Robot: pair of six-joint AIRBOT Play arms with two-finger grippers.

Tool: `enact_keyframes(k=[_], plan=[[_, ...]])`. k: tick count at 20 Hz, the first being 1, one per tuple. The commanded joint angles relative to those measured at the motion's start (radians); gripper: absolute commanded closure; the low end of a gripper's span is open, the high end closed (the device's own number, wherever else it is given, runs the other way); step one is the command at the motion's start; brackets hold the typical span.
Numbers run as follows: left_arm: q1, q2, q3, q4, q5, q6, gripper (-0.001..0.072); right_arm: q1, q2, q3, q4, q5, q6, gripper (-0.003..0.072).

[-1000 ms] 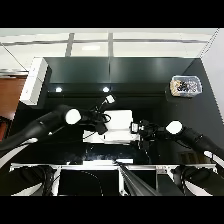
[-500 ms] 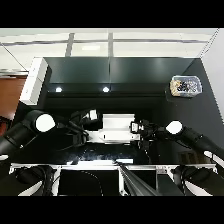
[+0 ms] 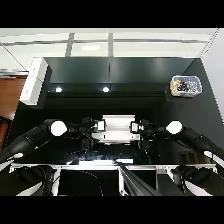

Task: Fold the box and place the chain.

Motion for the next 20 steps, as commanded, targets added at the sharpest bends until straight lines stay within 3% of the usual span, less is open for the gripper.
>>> enact_keyframes(k=[1, 3, 9, 17, 18, 19, 20], plan=[[-0.017, -0.019, -0.003, -0.09, 0.03, 0.026, 0.0417, 0.0, -0.001, 0.0, 0.0, 0.0, 0.0, 0.0439], [-0.017, -0.019, -0.003, -0.156, 0.03, 0.026, 0.0476, 0.0, -0.001, 0.0, 0.0, 0.0, 0.0, 0.0439], [-0.018, -0.062, -0.003, -0.322, 0.047, 0.029, 0.0486, 0.0, -0.001, 0.0, 0.0, 0.0, 0.0, 0.0439], [-0.05, -0.097, -0.003, -0.341, 0.102, 0.119, 0.0479, 0.0, -0.001, 0.0, 0.0, 0.0, 0.0, 0.0439], [-0.05, -0.097, -0.003, -0.341, 0.102, 0.119, 0.0383, 0.0, -0.001, 0.0, 0.0, 0.0, 0.0, 0.0439], [-0.05, -0.097, -0.003, -0.34, 0.103, 0.12, 0.0235, 0.0, -0.001, 0.0, 0.0, 0.0, 0.0, 0.0439], [-0.05, -0.097, -0.003, -0.338, 0.102, 0.12, 0.0206, 0.0, -0.001, 0.0, 0.0, 0.0, 0.0, 0.0438]])
